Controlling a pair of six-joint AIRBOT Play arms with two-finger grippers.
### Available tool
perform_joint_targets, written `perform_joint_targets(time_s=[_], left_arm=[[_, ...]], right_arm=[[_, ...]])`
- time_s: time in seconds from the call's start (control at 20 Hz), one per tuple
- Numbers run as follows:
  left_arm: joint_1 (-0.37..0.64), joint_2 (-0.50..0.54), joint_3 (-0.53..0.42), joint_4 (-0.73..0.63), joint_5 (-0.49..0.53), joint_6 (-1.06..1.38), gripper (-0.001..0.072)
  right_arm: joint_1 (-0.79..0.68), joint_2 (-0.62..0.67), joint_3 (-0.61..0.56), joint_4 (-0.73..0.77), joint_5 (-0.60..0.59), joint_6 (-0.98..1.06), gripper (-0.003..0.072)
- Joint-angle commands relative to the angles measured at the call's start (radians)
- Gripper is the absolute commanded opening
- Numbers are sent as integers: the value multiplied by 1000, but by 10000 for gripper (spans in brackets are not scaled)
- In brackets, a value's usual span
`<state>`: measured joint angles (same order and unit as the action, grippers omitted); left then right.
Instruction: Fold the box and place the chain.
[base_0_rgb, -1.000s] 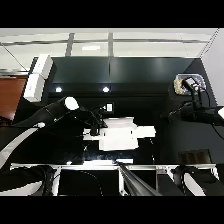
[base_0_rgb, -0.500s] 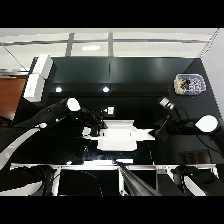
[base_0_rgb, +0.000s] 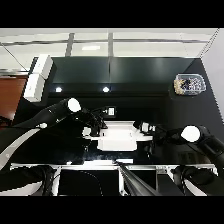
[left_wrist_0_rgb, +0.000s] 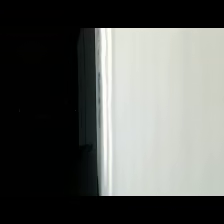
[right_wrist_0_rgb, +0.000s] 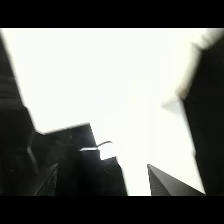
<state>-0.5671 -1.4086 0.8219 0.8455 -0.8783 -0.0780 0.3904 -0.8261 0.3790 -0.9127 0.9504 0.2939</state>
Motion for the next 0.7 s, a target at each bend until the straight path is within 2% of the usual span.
perform_joint_targets(time_s=[0.0, 0.2, 0.5, 0.65], left_arm=[[0, 0, -1, 3, 0, 0, 27], [1, 0, -1, 3, 0, 0, 27], [1, 0, -1, 3, 0, 0, 28], [1, 0, -1, 3, 0, 0, 28]], right_arm=[[86, -35, -3, 65, -24, -148, 641], [164, -50, -3, 93, -148, -184, 641], [198, -97, -3, 91, -177, -220, 641], [198, -137, -3, 104, -242, -220, 640]])
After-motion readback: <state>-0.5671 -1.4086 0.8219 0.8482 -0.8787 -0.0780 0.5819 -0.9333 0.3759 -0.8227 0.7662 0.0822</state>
